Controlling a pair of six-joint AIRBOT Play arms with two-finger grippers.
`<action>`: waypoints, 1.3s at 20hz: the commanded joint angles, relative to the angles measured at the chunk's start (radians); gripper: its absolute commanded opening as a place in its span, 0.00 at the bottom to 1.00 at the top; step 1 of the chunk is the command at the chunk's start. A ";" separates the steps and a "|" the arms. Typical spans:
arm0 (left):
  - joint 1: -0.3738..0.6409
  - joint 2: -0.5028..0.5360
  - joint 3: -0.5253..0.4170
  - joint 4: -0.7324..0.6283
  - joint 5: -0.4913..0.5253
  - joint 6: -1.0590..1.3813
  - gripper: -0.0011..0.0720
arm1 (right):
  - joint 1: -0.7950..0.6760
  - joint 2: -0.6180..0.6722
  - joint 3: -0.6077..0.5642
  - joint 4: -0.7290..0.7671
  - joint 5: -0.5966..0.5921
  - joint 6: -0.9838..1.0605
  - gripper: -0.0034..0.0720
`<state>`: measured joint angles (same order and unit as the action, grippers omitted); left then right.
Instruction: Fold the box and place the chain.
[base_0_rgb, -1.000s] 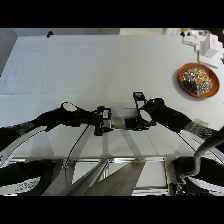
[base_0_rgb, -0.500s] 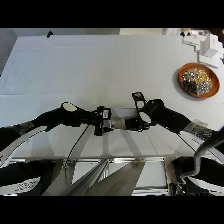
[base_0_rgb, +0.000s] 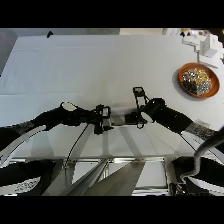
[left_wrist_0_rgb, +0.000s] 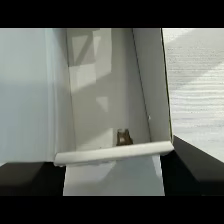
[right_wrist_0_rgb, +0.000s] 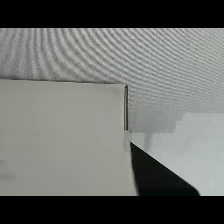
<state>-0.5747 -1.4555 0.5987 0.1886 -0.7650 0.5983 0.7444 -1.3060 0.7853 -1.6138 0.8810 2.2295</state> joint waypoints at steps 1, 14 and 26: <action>0.000 0.000 0.000 -0.001 -0.002 0.002 0.10 | 0.002 0.005 0.000 0.015 0.013 0.000 0.07; 0.000 0.000 0.000 -0.001 -0.002 0.002 0.10 | 0.031 0.005 0.000 0.105 0.123 -0.004 0.34; 0.000 0.000 0.000 0.000 -0.010 0.002 0.10 | 0.018 -0.018 -0.001 0.062 0.126 0.051 0.25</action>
<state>-0.5762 -1.4563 0.5980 0.1864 -0.7700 0.5995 0.7666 -1.3197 0.7845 -1.5452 1.0061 2.2753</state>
